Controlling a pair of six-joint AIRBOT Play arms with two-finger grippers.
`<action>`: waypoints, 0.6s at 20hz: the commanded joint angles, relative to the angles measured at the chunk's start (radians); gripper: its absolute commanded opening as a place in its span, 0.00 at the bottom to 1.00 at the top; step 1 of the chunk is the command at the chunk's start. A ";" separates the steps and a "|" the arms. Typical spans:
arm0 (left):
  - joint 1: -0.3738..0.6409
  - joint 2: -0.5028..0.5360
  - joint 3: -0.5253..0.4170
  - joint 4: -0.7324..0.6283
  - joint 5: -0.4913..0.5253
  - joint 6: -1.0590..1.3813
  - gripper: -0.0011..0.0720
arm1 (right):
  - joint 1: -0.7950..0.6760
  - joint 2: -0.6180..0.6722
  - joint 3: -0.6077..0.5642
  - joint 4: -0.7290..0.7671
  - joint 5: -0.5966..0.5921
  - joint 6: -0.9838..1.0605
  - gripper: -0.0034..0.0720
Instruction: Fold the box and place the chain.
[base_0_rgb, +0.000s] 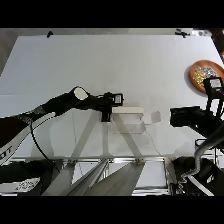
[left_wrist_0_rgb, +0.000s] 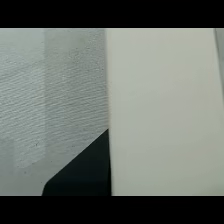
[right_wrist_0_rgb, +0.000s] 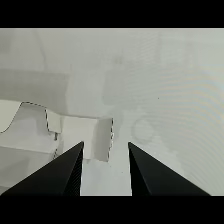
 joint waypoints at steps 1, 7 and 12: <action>0.000 0.000 -0.001 0.009 0.000 0.000 0.03 | 0.000 0.000 0.000 0.000 0.000 0.000 0.47; 0.000 0.011 -0.001 -0.016 0.000 0.000 0.02 | 0.000 0.000 0.000 -0.002 0.000 0.000 0.47; 0.000 0.040 -0.001 -0.013 0.000 0.000 0.04 | 0.000 0.000 0.000 -0.003 -0.003 0.000 0.47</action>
